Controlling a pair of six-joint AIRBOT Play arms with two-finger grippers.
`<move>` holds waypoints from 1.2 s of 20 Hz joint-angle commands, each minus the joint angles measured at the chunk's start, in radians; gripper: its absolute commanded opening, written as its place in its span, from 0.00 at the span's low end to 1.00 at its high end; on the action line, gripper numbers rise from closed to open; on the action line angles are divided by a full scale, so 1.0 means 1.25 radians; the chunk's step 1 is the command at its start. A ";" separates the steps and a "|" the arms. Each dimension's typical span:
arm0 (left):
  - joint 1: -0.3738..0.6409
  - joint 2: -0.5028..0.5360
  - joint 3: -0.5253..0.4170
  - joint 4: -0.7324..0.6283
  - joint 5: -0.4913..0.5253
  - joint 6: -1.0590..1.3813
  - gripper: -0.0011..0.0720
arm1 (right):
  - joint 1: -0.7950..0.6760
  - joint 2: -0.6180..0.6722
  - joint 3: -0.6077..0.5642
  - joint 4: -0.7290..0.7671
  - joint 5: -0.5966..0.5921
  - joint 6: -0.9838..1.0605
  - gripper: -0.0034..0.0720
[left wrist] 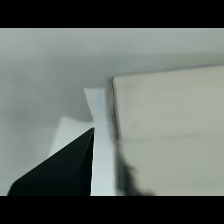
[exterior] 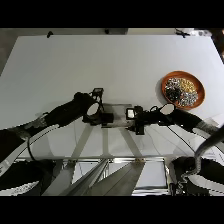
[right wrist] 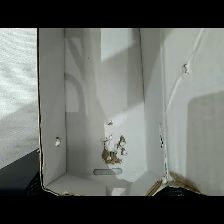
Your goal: Fold the box and place the chain.
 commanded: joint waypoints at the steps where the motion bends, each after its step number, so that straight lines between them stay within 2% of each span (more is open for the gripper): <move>1: 0.020 0.064 0.000 0.000 -0.031 0.071 0.40 | 0.000 0.000 0.000 0.001 0.000 0.001 0.57; 4: 0.053 0.135 0.000 0.001 -0.041 0.149 0.40 | 0.000 0.000 0.000 0.001 0.000 0.001 0.57; 6: 0.081 0.197 0.000 0.000 -0.047 0.279 0.40 | 0.000 0.000 0.000 0.001 0.000 0.001 0.57; 7: 0.093 0.229 0.000 0.001 -0.053 0.375 0.46 | 0.000 0.000 0.000 0.001 0.000 0.001 0.57; 9: 0.122 0.305 -0.023 0.001 -0.055 0.647 0.74 | 0.000 0.000 0.000 0.001 0.000 0.001 0.57; 10: 0.138 0.352 -0.060 0.001 -0.052 0.802 0.80 | 0.000 0.000 0.000 0.001 0.000 0.001 0.57; 12: 0.179 0.446 -0.173 -0.030 -0.014 1.073 0.81 | 0.000 0.000 0.000 0.001 0.000 0.001 0.57; 14: 0.250 0.516 -0.300 -0.141 0.049 1.389 0.96 | 0.000 0.000 0.000 0.001 0.000 0.001 0.57; 15: 0.294 0.528 -0.346 -0.214 0.062 1.556 0.96 | 0.000 0.000 0.000 0.001 0.000 0.001 0.57; 17: 0.392 0.494 -0.402 -0.393 0.055 1.848 0.96 | 0.000 0.000 0.000 0.001 0.000 0.001 0.57; 19: 0.450 0.421 -0.405 -0.545 0.043 1.945 0.96 | 0.000 0.000 0.000 0.001 0.000 0.001 0.57; 21: 0.457 0.338 -0.405 -0.653 0.044 2.061 0.97 | 0.000 0.000 0.000 0.001 0.000 0.001 0.57; 24: 0.447 0.230 -0.405 -0.745 0.059 2.190 0.97 | 0.000 0.000 0.000 0.001 0.000 0.001 0.57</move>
